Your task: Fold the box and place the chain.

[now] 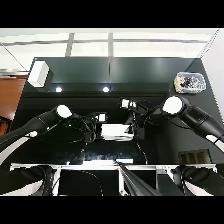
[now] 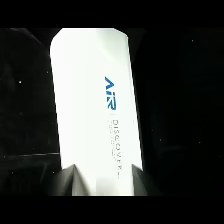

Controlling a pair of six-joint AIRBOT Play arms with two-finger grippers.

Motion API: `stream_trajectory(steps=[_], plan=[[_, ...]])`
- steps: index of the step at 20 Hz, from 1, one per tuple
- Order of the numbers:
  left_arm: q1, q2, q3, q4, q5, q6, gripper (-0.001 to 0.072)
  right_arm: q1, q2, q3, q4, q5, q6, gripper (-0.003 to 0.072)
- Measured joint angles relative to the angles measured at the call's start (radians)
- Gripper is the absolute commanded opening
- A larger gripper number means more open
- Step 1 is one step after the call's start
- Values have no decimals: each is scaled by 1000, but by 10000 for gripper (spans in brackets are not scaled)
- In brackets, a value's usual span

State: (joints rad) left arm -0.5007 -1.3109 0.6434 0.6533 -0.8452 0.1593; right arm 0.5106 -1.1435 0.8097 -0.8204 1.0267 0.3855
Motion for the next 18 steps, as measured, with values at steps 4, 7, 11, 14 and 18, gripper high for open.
stream_trajectory(steps=[4,7,11,14,18], plan=[[0,0,0,0,1,0,482,3,0,-2,0,-7,13,274],[0,0,0,0,1,1,482,3,0,-5,-2,-9,23,266],[0,0,0,0,0,1,483,5,0,-14,-3,-11,27,266],[0,0,0,0,0,1,482,6,-1,-19,-3,-22,30,266],[0,0,0,0,0,1,482,11,-5,-21,-5,-34,30,266]])
